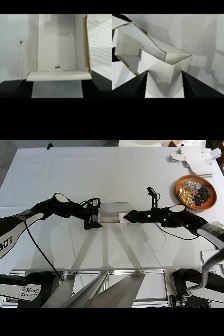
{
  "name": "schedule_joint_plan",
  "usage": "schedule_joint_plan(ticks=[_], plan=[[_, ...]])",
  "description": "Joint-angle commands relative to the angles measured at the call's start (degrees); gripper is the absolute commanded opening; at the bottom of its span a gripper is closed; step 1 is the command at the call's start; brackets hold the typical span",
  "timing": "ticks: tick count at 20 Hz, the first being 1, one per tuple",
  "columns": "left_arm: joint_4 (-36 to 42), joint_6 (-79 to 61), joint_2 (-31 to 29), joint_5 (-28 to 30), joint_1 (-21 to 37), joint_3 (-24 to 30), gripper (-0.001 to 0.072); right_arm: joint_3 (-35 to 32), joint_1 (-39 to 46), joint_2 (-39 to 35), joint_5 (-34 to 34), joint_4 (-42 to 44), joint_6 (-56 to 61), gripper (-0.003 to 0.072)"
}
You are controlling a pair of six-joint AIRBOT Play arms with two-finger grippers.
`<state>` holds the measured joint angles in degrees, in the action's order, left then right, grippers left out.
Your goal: Fold the box and place the chain.
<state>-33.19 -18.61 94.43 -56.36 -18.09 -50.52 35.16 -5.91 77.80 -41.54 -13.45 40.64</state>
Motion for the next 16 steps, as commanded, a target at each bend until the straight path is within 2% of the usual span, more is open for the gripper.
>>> schedule_joint_plan(ticks=[1, 7, 12, 16], plan=[[0.0, 0.0, 0.0, 0.0, 0.0, 0.0, 0.0274, 0.0, -2.6, -0.1, 6.4, -0.2, 0.0, 0.0488], [0.0, 0.0, 0.0, 0.0, 0.0, 0.0, 0.0274, 0.0, -4.9, -0.1, 12.4, -0.2, 1.6, 0.0482], [0.0, 0.0, 0.0, 0.0, 0.0, 0.0, 0.0274, 0.1, -4.9, -0.4, 12.1, -0.8, 1.6, 0.0474], [0.0, 0.0, 0.0, 0.0, 0.0, 0.0, 0.0274, 0.1, -4.9, -2.3, 10.2, -6.3, 3.8, 0.0492]])
